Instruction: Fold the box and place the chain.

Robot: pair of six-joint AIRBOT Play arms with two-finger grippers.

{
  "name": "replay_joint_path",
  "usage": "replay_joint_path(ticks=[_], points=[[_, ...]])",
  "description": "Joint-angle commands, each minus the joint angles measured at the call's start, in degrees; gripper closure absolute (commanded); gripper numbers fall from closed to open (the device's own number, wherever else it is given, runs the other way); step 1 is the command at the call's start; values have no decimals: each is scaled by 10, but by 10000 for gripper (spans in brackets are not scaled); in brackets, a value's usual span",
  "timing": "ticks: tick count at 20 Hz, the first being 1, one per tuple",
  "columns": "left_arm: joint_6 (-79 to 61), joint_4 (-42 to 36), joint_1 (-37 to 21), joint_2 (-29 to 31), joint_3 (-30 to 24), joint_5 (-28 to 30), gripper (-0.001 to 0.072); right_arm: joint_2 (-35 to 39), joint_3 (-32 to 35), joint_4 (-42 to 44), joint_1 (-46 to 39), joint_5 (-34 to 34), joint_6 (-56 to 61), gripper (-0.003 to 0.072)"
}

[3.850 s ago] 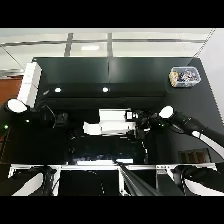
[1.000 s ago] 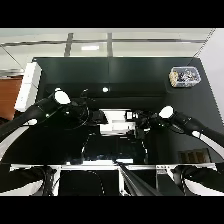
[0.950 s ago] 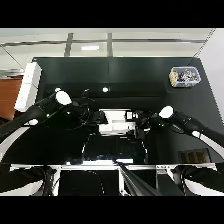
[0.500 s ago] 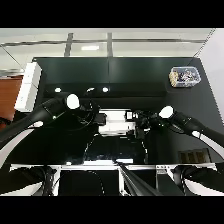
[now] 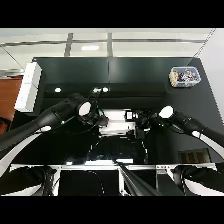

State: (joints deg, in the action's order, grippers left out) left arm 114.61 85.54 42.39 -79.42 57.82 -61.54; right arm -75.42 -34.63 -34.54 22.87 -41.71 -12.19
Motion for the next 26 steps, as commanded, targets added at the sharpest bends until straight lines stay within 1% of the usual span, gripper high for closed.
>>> replay_joint_path(ticks=[1, 3, 6, 8, 10, 11, 12, 13, 14, 15, 19, 20, 21, 22, 26], points=[[76, 40, 29, -18, 20, -28, 211, 0, 0, 0, 0, 0, 0, 606], [113, 28, 39, -34, 22, -8, 211, 0, 0, 0, 0, 0, 0, 606], [165, 3, 44, -54, 22, -5, 211, 0, 0, 0, 0, 0, 0, 606], [203, 4, 45, -55, 22, 0, 211, 0, 0, 0, 0, 0, 0, 606], [213, 5, 45, -55, 22, 4, 212, 0, 0, 0, 0, 0, 0, 606], [214, 5, 45, -56, 22, 4, 229, 0, 0, 0, 0, 0, 0, 606], [218, 5, 45, -57, 22, 4, 346, 0, 0, 0, 0, 0, 0, 606], [221, 3, 46, -57, 22, 7, 492, 0, 0, 0, 0, 0, 0, 606], [222, -2, 48, -57, 22, 14, 602, 0, 0, 0, 0, 0, 0, 606], [222, -3, 52, -57, 24, 19, 684, 0, 0, 0, 0, 0, 0, 605], [223, -1, 59, -60, 28, 16, 681, 0, 0, 0, 0, 0, 0, 606], [221, 0, 57, -60, 29, 12, 584, 0, 0, 0, 0, 0, 0, 606], [221, 1, 56, -60, 29, 9, 384, 0, 0, 0, 0, 0, 0, 606], [221, 2, 56, -60, 29, 8, 257, 0, 0, 0, 0, 0, 0, 606], [221, 12, 56, -60, 29, 9, 258, 0, 0, 0, 0, 0, 0, 606]])
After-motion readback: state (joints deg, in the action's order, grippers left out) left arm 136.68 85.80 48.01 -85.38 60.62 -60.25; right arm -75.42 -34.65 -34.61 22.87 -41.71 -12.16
